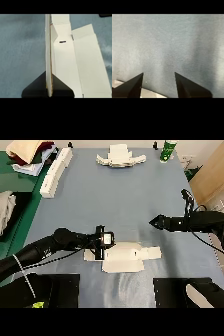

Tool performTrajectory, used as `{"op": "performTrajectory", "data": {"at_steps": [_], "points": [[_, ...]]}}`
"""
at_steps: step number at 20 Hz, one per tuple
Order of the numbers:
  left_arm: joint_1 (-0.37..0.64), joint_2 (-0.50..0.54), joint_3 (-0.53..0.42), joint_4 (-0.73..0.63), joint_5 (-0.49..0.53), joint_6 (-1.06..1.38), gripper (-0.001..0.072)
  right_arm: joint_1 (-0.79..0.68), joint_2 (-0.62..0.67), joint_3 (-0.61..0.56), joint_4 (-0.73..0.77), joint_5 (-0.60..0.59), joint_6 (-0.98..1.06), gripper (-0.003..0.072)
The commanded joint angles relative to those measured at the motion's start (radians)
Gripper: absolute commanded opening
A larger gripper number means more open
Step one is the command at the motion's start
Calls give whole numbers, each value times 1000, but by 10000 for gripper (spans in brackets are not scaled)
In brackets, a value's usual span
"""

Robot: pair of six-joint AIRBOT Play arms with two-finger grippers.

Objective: Fold the box.

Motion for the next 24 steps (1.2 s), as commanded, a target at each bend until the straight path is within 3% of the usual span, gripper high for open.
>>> {"op": "performTrajectory", "data": {"at_steps": [1, 8, 13, 17, 24], "points": [[-39, -13, -24, 0, 21, 4, 9, 1, 0, 1, 1, 0, 1, 594], [-39, -35, -25, 1, 11, -24, 13, 1, 0, 1, 7, -8, 1, 594], [-21, -33, -6, 14, -82, -136, 11, 1, 0, 1, 7, -10, 0, 594], [73, -33, 52, 103, -220, -192, 12, 1, 0, 1, 7, -10, 0, 594], [111, -71, 82, 93, -259, -183, 12, 1, 0, 1, 7, -10, 1, 594]]}}
